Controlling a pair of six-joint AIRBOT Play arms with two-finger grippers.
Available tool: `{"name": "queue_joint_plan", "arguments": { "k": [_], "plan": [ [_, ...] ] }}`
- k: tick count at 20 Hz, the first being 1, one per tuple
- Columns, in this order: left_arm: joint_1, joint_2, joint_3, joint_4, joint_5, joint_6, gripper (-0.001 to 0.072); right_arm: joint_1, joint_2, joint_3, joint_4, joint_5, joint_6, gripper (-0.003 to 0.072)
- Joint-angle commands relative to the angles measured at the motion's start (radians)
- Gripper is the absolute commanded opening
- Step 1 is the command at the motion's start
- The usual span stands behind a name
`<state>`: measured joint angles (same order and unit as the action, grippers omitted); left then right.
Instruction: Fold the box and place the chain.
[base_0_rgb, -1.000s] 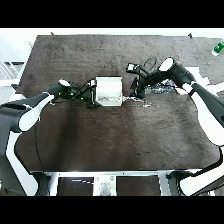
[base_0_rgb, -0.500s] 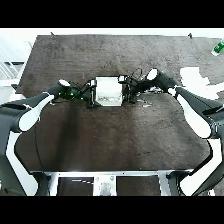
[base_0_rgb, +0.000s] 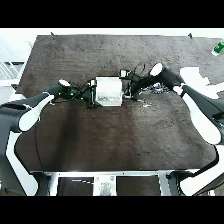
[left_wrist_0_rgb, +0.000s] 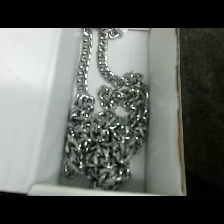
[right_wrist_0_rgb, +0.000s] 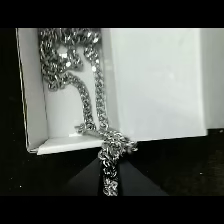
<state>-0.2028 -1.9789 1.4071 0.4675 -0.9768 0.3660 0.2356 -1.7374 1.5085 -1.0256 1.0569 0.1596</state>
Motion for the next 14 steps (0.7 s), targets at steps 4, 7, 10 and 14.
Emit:
{"name": "queue_joint_plan", "arguments": {
  "k": [4, 7, 10, 14],
  "plan": [
    [0.001, 0.000, 0.001, 0.000, 0.000, 0.000, 0.0179, 0.002, 0.223, 0.001, -0.011, 0.029, 0.019, 0.0011],
    [0.001, 0.000, 0.001, 0.000, 0.000, 0.000, 0.0179, 0.002, 0.307, 0.012, 0.016, 0.027, 0.019, 0.0010],
    [0.001, 0.000, 0.001, 0.000, 0.000, 0.000, 0.0179, 0.002, 0.338, 0.053, 0.140, 0.025, 0.019, 0.0010],
    [0.001, 0.000, 0.001, 0.000, 0.000, 0.000, 0.0179, 0.046, 0.337, 0.080, 0.217, 0.025, 0.019, 0.0010]
  ]
}}
